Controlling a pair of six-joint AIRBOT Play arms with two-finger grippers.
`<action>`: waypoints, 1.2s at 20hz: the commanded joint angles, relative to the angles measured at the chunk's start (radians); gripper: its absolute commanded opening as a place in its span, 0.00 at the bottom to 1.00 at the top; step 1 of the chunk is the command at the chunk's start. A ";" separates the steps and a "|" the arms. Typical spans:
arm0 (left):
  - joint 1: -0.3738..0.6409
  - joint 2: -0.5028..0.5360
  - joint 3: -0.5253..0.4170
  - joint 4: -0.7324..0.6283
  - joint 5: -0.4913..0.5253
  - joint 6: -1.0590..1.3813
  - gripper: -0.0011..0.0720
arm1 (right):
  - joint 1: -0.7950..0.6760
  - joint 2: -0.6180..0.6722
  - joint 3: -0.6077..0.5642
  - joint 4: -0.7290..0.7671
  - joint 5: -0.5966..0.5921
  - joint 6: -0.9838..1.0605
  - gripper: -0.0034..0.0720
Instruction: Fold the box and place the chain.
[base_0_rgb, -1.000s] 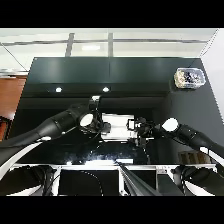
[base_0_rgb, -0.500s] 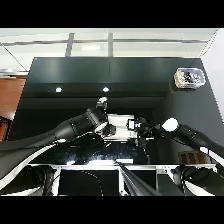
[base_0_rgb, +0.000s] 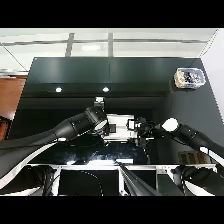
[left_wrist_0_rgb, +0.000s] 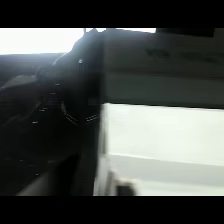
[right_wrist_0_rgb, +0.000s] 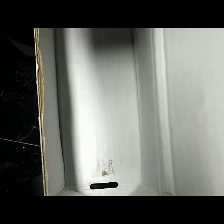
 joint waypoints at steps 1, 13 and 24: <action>0.001 -0.001 0.001 -0.028 0.018 -0.017 0.13 | 0.001 0.000 0.000 0.000 0.000 0.000 0.57; 0.000 -0.001 0.001 -0.024 0.015 -0.016 0.63 | 0.001 0.000 0.000 0.000 0.000 0.000 0.57; 0.000 -0.032 0.002 -0.025 0.009 -0.008 0.19 | 0.001 0.000 0.000 0.000 0.000 0.000 0.57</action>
